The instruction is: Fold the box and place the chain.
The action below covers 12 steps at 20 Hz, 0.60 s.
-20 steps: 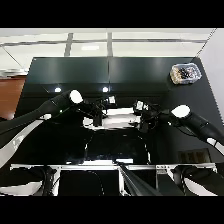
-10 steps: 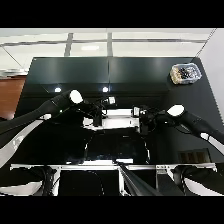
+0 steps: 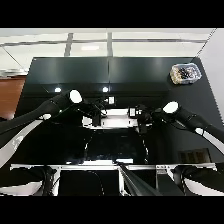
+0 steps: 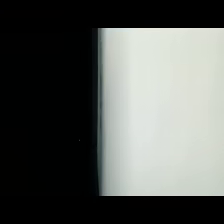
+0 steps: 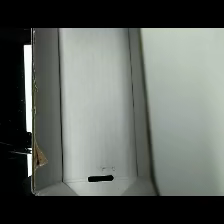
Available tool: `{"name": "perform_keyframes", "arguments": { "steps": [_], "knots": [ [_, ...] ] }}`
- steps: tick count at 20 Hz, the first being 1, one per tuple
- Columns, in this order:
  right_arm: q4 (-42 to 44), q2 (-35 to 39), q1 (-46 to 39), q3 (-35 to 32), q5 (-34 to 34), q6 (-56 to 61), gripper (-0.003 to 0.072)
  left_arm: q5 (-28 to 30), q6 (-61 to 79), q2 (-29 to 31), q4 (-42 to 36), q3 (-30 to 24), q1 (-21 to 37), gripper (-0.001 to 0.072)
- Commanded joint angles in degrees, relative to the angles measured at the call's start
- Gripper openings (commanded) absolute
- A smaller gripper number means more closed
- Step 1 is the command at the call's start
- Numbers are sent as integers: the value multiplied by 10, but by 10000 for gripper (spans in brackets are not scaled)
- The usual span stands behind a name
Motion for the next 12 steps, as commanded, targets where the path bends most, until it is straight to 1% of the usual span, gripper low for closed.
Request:
{"name": "perform_keyframes", "arguments": {
  "steps": [1, 11, 12],
  "knots": [
    [-4, -11, 0, 4, 3, 10, 698, 0, 0, 0, -2, 0, 0, 28],
    [-4, -20, -12, 4, 7, 16, 697, 0, 0, 0, -2, 0, 0, 28],
    [-6, -22, -12, 4, 7, 16, 661, 0, 0, 0, -2, 0, 0, 27]
  ]
}}
